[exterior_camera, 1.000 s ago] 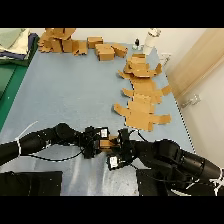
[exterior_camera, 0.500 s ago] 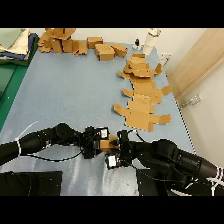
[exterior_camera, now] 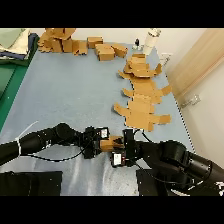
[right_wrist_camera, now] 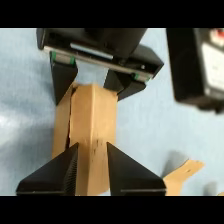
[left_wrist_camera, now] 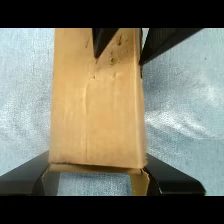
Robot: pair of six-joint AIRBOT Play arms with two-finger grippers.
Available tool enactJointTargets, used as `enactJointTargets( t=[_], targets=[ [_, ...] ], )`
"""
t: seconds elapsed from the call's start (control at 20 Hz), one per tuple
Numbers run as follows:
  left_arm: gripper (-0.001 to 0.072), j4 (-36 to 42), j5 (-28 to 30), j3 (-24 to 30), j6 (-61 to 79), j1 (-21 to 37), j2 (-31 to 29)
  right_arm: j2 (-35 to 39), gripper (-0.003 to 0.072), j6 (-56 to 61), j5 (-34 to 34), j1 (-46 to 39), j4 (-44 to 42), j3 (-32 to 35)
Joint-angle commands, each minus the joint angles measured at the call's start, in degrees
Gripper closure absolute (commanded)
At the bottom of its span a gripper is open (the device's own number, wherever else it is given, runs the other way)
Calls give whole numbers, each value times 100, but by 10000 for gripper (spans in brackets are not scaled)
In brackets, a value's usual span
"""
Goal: Fold the box.
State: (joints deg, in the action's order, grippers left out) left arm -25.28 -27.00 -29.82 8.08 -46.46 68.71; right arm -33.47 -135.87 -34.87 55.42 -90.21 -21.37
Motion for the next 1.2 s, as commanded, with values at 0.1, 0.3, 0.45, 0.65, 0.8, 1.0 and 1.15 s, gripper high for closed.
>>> enactJointTargets(
  t=[0.1,0.3,0.45,0.65,0.8,1.0,1.15],
  targets=[
    [324,0,2,0,4,2,-2,90,424,304,-254,-2,149,-2],
    [324,0,2,0,4,2,-2,52,515,302,-157,0,286,4],
    [325,0,2,0,4,2,-2,-66,524,299,-146,0,243,2],
    [325,0,2,0,4,2,-2,-216,524,295,-162,2,-15,4],
    [324,0,2,0,4,2,-2,-269,524,293,-177,2,-50,4],
    [324,0,2,0,4,2,-2,-278,524,297,-376,0,-50,4],
    [324,0,2,0,4,2,-2,-256,520,297,-420,0,13,2]
  ],
)
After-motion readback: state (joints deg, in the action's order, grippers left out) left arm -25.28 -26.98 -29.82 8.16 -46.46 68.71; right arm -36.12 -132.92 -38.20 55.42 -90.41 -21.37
